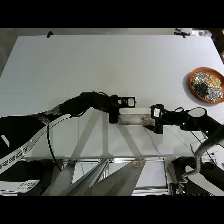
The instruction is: Fold the box and place the chain.
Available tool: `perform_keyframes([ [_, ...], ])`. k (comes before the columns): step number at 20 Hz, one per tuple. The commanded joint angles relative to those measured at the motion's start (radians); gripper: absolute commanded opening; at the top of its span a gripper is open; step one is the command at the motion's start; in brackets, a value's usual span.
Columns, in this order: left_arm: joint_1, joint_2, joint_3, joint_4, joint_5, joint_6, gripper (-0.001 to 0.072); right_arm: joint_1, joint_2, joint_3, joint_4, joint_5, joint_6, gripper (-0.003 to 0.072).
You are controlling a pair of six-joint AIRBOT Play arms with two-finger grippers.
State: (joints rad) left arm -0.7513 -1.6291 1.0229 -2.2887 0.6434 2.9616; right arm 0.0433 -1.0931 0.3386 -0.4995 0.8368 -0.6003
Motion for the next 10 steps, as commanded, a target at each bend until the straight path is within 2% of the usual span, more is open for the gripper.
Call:
perform_keyframes([
  [1,0.0,-0.001,0.0,-0.003,-0.004,-0.003,0.0012,0.001,-0.013,0.0,0.003,0.014,0.0,0.0672],
  [10,0.0,-0.001,0.0,-0.003,-0.004,-0.003,0.0012,0.001,-0.046,0.0,0.011,0.058,0.042,0.0671],
])
